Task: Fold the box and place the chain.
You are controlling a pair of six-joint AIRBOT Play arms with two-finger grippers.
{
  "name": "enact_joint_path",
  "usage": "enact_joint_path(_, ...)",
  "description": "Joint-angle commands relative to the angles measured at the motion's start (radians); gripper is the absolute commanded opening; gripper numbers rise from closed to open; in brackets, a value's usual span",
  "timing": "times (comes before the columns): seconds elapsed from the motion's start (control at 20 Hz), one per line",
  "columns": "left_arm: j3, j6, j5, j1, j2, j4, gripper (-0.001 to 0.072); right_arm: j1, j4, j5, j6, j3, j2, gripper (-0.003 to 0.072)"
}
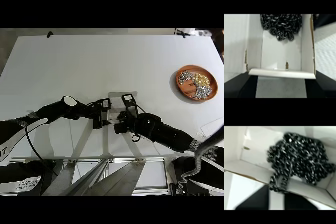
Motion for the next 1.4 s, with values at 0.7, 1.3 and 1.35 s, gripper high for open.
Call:
enact_joint_path(0.7, 0.000, 0.000, 0.000, 0.000, 0.001, 0.000, 0.0210, 0.010, -0.068, -0.137, -0.004, 0.000, 0.329, 0.0008)
enact_joint_path(1.3, 0.000, 0.000, 0.000, 0.000, 0.001, 0.000, 0.0210, -0.097, -0.032, -0.207, -0.054, 0.000, 0.214, 0.0011)
enact_joint_path(1.35, 0.000, 0.000, 0.000, 0.000, 0.001, 0.000, 0.0210, -0.096, -0.031, -0.192, -0.080, 0.000, 0.209, 0.0014)
